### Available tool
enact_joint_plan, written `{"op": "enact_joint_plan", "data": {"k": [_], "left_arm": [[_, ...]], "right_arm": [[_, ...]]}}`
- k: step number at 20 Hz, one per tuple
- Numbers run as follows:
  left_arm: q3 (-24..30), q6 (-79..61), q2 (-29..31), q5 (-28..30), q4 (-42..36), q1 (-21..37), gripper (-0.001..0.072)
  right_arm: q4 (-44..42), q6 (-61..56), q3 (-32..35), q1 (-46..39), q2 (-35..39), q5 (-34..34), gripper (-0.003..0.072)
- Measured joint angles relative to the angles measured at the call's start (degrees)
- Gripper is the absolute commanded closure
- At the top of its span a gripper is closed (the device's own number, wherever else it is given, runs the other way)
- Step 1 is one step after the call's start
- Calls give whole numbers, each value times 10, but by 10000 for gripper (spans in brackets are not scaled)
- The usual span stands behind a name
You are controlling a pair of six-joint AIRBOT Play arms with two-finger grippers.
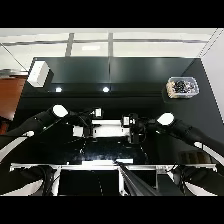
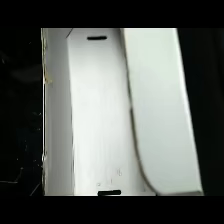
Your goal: Fold the box and place the chain.
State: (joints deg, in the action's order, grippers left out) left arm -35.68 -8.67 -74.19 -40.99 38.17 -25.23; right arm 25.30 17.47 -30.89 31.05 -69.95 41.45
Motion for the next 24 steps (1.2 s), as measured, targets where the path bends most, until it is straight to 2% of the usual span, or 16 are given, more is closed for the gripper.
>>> {"op": "enact_joint_plan", "data": {"k": [24], "left_arm": [[0, 1, 0, 6, -1, 0, 675]], "right_arm": [[1, -8, 0, 13, -20, -38, -6]]}}
